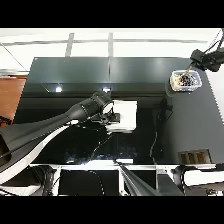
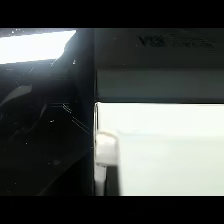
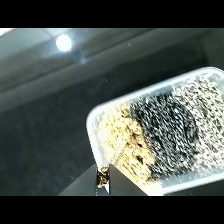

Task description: Fold the box and place the chain.

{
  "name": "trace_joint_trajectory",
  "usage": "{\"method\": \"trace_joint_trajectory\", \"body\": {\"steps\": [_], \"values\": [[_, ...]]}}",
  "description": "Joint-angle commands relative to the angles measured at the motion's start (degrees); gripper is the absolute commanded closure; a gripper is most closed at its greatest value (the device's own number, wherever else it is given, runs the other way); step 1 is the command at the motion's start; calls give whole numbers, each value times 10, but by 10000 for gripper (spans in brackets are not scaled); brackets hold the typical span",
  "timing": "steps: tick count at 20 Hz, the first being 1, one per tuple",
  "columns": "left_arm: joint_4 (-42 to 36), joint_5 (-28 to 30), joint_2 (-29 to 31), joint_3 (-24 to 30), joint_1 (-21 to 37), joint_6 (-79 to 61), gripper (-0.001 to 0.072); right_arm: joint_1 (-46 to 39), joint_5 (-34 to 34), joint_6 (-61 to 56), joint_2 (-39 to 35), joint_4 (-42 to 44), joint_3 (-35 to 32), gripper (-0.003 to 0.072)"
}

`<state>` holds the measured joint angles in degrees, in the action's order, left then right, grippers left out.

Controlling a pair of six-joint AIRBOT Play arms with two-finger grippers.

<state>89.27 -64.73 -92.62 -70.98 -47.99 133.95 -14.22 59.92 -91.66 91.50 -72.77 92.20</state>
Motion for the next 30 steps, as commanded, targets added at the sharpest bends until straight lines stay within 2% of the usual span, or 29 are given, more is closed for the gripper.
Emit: {"method": "trace_joint_trajectory", "body": {"steps": [1, 5, 10, 12, 14, 18, 19, 21, 24, 27, 28, 30], "values": [[0, 0, 0, 0, 0, 0, 677, -1, 42, 23, 31, -7, -3, 662], [0, -2, 0, 0, 0, 0, 677, 0, 27, 17, 77, 25, -3, 661], [0, -3, 0, 0, 0, 0, 677, -1, 26, 31, 52, 26, -2, 662], [0, -3, 0, 0, 0, 0, 677, 0, 39, 107, 2, 46, -2, 662], [0, -1, 0, 0, 0, 0, 677, 0, 36, 144, -80, 52, -2, 662], [0, -4, 0, 0, 0, 0, 677, -3, -27, 150, -243, 78, -1, 662], [0, -4, 0, 0, 0, 0, 677, -3, -49, 152, -272, 94, 10, 662], [0, -3, 0, 0, 0, 0, 677, -3, -42, 159, -300, 120, 66, 662], [0, -3, 0, 0, 0, 0, 677, -3, -8, 158, -307, 150, 169, 662], [0, -3, 0, 0, 0, 0, 677, -3, 11, 158, -307, 190, 240, 662], [1, -3, 0, 0, 0, 0, 677, -3, 30, 158, -308, 208, 252, 662], [0, 0, 0, 0, 0, 0, 677, 5, 115, 158, -323, 220, 251, 662]]}}
